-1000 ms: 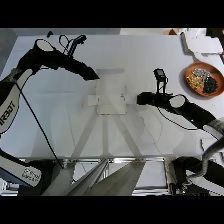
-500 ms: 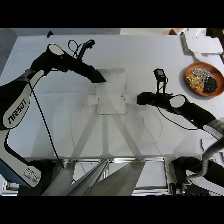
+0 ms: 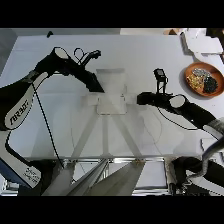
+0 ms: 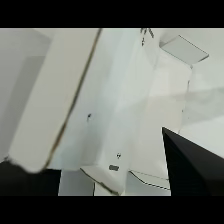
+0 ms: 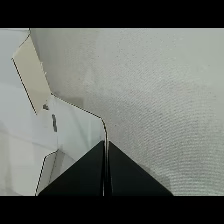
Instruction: Fold the box and place the chain.
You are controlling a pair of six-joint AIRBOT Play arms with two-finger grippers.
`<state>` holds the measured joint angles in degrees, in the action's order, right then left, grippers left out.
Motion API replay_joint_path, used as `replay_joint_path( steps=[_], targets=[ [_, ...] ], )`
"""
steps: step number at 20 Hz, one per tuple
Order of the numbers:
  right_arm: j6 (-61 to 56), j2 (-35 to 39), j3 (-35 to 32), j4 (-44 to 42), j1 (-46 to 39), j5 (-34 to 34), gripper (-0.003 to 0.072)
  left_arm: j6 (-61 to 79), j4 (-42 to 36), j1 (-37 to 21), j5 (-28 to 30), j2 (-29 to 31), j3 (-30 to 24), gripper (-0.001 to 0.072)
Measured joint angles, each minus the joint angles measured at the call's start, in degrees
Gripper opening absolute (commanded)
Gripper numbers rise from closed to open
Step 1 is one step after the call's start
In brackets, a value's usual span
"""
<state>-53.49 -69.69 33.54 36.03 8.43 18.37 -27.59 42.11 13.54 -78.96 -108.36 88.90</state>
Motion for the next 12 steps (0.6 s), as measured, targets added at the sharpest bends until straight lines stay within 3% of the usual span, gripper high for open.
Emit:
replay_joint_path(
  steps=[1, 3, 5, 8, 9, 12],
  targets=[
    [0.0, 0.0, 0.0, 0.0, 0.0, 0.0, 0.0012, 0.8, 0.1, 0.0, 0.0, 0.0, -0.2, 0.0506],
    [0.0, 0.0, 0.0, 0.0, 0.0, 0.0, 0.0012, 2.4, -0.1, 0.1, -0.2, 0.0, -0.4, 0.0458],
    [0.0, 0.0, 0.0, 0.0, 0.0, 0.0, 0.0012, 4.0, -0.6, 0.1, -0.3, 0.0, -0.5, 0.0238],
    [0.0, 0.0, 0.0, 0.0, 0.0, 0.0, 0.0012, 5.5, -1.1, 0.1, -0.5, 0.0, -0.6, 0.0051],
    [0.0, 0.0, 0.0, 0.0, 0.0, 0.0, 0.0012, 5.8, -1.2, 0.1, -0.5, 0.0, -0.6, 0.0006],
    [0.0, 0.0, 0.0, 0.0, 0.0, -0.1, 0.0012, 6.5, -1.3, 0.1, -1.2, 0.0, -0.6, 0.0006]
  ],
)
